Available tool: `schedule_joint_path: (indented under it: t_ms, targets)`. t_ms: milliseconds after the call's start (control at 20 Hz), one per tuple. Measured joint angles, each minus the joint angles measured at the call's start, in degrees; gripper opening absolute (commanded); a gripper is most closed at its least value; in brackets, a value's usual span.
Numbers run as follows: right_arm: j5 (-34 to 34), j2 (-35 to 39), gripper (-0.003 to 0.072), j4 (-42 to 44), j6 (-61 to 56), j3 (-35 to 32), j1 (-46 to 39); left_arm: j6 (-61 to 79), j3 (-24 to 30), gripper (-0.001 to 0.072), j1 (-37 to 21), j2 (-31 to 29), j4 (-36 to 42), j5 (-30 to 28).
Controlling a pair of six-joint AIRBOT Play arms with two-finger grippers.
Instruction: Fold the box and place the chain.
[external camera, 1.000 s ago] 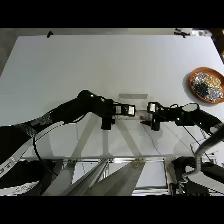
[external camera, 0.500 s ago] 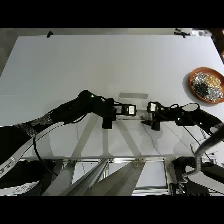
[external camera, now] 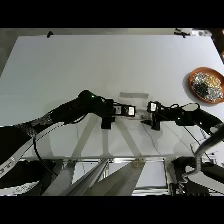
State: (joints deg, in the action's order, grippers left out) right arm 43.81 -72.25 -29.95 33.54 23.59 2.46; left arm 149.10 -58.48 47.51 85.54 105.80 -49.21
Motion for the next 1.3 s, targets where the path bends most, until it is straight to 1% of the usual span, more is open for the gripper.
schedule_joint_path:
  t_ms: [200,450,700,950,1000,1100,1150,1300]
  targets:
    - [0.02,0.00,0.0401,-0.02,-0.02,0.00,0.00,-0.42,0.00,0.0174,0.00,0.00,-0.13,2.36]
    - [0.07,-0.02,0.0401,0.00,-0.02,0.00,0.00,-0.61,0.00,0.0172,0.04,0.07,3.58,6.97]
    - [0.11,-0.02,0.0401,0.00,-0.07,0.00,0.00,-0.63,0.02,0.0172,0.09,1.09,6.88,8.94]
    - [0.11,-0.02,0.0401,0.00,-0.04,0.00,0.00,-0.63,0.02,0.0176,0.11,2.03,8.85,9.62]
    - [0.13,-0.02,0.0401,0.00,-0.04,0.00,0.00,-0.63,0.02,0.0230,0.11,2.10,9.07,9.70]
    - [0.13,-0.02,0.0401,0.00,-0.04,0.00,0.00,-0.63,0.02,0.0483,0.13,2.19,9.70,9.90]
    - [0.15,-0.02,0.0401,0.00,-0.02,0.00,0.00,-0.63,0.02,0.0511,0.20,2.21,9.94,9.92]
    - [0.15,-0.02,0.0401,0.00,-0.04,0.00,0.00,-0.68,0.02,0.0511,0.63,2.25,10.23,10.78]
